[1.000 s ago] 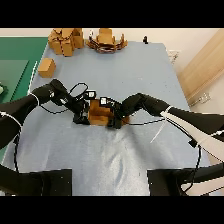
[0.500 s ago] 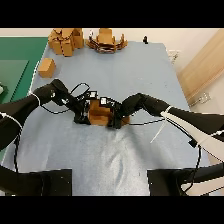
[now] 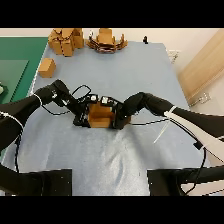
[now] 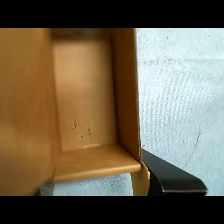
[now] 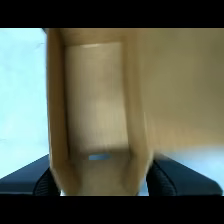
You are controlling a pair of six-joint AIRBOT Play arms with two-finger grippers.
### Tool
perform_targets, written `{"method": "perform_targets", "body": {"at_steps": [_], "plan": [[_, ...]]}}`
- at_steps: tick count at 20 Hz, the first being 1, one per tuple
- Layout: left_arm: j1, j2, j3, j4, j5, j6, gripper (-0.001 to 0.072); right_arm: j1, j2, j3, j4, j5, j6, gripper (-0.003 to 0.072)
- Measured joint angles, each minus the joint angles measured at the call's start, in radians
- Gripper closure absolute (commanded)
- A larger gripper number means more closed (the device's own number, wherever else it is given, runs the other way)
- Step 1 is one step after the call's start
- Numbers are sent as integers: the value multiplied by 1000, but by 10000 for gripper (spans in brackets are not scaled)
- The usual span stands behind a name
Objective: Fold the box.
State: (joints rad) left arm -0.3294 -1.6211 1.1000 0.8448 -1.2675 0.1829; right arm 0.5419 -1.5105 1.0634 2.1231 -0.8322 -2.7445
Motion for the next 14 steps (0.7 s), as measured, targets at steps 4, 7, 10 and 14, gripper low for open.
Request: {"method": "perform_targets", "body": {"at_steps": [4,7,10,14], "plan": [[0,0,2,10,0,2,692,-37,68,0,-32,-60,38,-27],[-1,0,1,15,-4,4,692,-64,94,0,-42,-144,78,-25],[-1,1,2,16,-2,0,692,-72,103,-5,-45,-199,105,0],[0,1,3,16,2,-17,692,-74,132,3,-44,-235,153,680]]}}
